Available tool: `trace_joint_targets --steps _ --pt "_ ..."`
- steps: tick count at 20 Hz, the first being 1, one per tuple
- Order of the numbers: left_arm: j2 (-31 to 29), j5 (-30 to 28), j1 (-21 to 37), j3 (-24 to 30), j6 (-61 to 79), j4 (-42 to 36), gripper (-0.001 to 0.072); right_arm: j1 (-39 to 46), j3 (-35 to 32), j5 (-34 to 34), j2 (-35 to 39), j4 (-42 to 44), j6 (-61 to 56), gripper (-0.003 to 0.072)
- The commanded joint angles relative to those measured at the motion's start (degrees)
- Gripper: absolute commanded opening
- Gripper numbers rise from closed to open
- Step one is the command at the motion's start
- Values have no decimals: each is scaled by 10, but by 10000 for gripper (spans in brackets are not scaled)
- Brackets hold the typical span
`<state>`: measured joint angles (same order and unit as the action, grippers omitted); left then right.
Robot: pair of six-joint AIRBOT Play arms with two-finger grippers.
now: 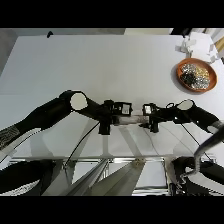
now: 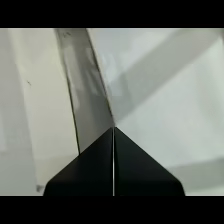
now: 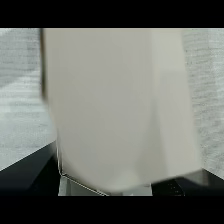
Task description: Fold the box and place the chain.
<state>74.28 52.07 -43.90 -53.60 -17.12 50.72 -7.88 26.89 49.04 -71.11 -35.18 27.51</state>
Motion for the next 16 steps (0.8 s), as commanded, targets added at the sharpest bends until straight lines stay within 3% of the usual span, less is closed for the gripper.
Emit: trace_joint_targets --steps 1,6,16 --pt "2 -116 -7 0 -76 -23 0 0 0 0 0 0 0 413" --pt "35 -186 -8 0 -163 -23 0 0 0 0 0 0 0 413" --pt "110 -193 -8 0 -181 -23 0 0 0 0 0 0 0 413"
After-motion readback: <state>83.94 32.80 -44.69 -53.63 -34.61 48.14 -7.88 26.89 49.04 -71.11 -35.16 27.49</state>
